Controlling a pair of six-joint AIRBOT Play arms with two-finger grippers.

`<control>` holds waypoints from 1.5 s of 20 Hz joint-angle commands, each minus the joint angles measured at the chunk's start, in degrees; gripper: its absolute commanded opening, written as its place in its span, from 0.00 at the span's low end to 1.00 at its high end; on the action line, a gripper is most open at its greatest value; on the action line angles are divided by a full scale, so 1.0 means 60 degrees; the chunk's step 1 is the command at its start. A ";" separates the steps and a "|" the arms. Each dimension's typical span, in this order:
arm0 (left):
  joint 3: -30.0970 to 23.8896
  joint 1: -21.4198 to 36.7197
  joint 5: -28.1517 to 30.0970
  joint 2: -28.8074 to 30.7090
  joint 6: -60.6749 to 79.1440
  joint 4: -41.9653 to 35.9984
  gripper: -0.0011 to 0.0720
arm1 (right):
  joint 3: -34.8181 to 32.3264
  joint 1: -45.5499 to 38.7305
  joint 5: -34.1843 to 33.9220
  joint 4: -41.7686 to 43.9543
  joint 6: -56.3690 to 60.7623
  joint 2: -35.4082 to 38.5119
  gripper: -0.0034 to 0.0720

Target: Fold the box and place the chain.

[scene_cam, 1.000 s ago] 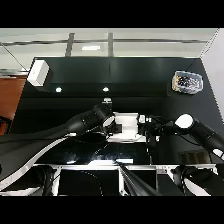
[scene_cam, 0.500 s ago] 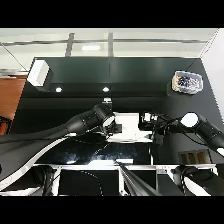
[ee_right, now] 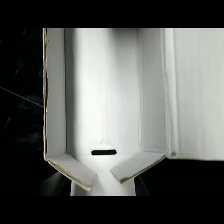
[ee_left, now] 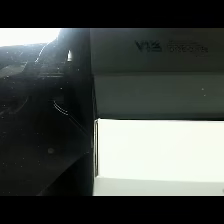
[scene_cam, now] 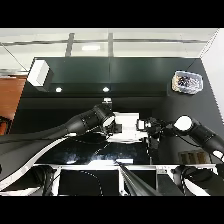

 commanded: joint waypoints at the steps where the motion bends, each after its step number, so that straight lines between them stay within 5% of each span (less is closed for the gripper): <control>1: -0.0004 0.0011 0.0011 0.0000 0.0000 0.0004 0.05 | -0.0022 0.0182 -0.0193 0.0273 -0.0277 -0.0004 0.44; 2: -0.0004 0.0011 0.0015 0.0000 0.0000 0.0004 0.05 | -0.0055 0.0182 -0.0186 0.0437 -0.0273 -0.0007 0.30; 10: -0.0004 0.0011 0.0015 0.0000 0.0000 0.0004 0.05 | -0.0419 0.0182 -0.0539 0.2342 -0.0277 -0.0007 0.30; 17: -0.0004 0.0011 0.0004 0.0000 0.0000 0.0004 0.05 | -0.0419 0.0182 -0.0656 0.2517 -0.0266 -0.0295 0.30; 18: -0.0004 0.0011 0.0007 0.0000 0.0000 0.0004 0.05 | -0.0419 0.0182 -0.0659 0.2524 -0.0262 -0.0295 0.33; 19: -0.0004 0.0011 0.0004 0.0000 0.0000 0.0004 0.05 | -0.0419 0.0182 -0.0678 0.2532 -0.0233 -0.0295 0.49; 20: -0.0004 0.0011 0.0004 0.0000 0.0000 0.0004 0.05 | -0.0419 0.0182 -0.0678 0.2517 -0.0237 -0.0295 0.51; 22: -0.0004 0.0011 0.0000 0.0000 0.0004 0.0004 0.05 | -0.0419 0.0182 -0.0688 0.2484 -0.0233 -0.0295 0.27; 23: -0.0004 0.0011 0.0004 0.0000 0.0004 0.0004 0.05 | -0.0419 0.0182 -0.0703 0.2521 -0.0233 -0.0295 0.43; 24: -0.0004 0.0011 0.0004 0.0000 0.0000 0.0000 0.05 | -0.0419 0.0182 -0.0714 0.2506 -0.0237 -0.0295 0.43; 25: -0.0004 0.0011 0.0004 0.0000 0.0000 0.0004 0.05 | -0.0419 0.0182 -0.0718 0.2488 -0.0233 -0.0295 0.25; 28: -0.0004 0.0011 0.0004 0.0000 0.0004 0.0004 0.05 | -0.0415 0.0182 -0.0973 0.2517 0.0317 -0.0291 0.21; 29: -0.0004 0.0011 0.0004 0.0000 0.0000 0.0004 0.05 | -0.0408 0.0178 -0.1100 0.2495 0.0823 -0.0288 0.07; 30: -0.0004 0.0011 0.0007 0.0000 0.0000 0.0004 0.05 | -0.0382 0.0131 -0.1129 0.2342 0.1246 -0.0284 0.06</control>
